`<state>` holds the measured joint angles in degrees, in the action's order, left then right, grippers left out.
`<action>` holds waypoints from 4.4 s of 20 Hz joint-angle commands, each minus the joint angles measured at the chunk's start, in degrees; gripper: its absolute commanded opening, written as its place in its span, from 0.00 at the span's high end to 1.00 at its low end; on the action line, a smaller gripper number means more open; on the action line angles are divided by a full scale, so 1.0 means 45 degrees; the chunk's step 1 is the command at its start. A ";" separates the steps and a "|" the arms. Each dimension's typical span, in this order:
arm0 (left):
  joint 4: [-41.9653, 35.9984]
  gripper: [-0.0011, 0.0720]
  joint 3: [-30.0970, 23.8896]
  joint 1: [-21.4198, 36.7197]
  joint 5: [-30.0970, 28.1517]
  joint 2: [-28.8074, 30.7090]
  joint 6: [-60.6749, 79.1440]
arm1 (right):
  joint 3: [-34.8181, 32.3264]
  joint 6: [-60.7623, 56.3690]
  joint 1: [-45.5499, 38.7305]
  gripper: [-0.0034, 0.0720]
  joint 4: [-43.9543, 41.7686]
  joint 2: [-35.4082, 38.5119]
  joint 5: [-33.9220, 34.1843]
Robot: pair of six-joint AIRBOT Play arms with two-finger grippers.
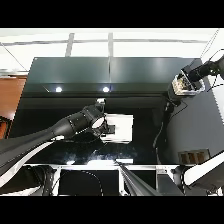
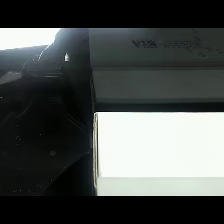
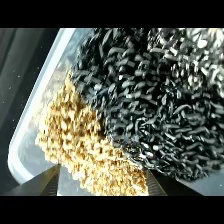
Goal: Fold the box and place the chain.
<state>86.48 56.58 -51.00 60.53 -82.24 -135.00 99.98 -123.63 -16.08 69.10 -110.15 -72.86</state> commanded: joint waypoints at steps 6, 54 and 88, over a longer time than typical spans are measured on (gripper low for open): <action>-0.0005 0.94 0.0010 0.0010 -0.0005 0.0010 -0.0015 | 0.0015 0.3449 -0.0248 0.95 -0.0019 0.0413 -0.0437; -0.0107 0.94 0.0010 0.0005 -0.0005 0.0010 -0.0015 | -0.0034 1.0778 0.6169 0.95 -0.5552 1.1817 -0.4129; -0.0102 0.94 0.0010 0.0005 -0.0010 0.0010 -0.0015 | -0.1370 1.0909 0.6941 0.95 -0.8262 1.1400 -0.1627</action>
<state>85.97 56.58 -51.00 60.51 -82.24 -135.06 95.31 -74.72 14.57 29.93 -58.70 -79.59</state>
